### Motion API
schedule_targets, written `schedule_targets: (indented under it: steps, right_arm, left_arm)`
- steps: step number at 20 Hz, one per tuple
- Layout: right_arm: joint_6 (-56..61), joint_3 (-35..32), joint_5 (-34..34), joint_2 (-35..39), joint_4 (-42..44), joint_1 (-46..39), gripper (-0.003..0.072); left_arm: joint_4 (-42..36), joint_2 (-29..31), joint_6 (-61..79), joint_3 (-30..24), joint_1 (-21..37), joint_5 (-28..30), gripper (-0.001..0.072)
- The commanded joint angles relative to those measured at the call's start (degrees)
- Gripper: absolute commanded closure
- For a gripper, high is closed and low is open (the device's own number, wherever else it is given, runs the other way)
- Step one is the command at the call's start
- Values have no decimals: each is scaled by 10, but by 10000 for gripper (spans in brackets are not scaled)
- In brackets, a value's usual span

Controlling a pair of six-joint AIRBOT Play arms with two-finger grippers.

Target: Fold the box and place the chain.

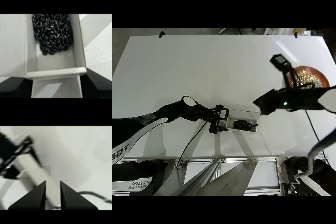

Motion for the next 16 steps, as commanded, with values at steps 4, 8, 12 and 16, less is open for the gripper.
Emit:
schedule_targets:
  steps: [4, 8, 12, 16]
  right_arm:
    - [-109, -2, 8, -82, -118, -139, 578]
    - [-250, -40, 3, -174, -118, -128, 481]
    - [-339, -49, -1, -236, -114, -100, 424]
    - [-351, -49, -4, -271, -115, -94, 425]
  left_arm:
    - [0, 0, 0, 0, 0, 0, 540]
    - [0, 0, 0, 0, 0, 0, 540]
    - [0, 0, 0, 0, 0, 0, 540]
    - [0, 0, 0, 0, 0, 0, 540]
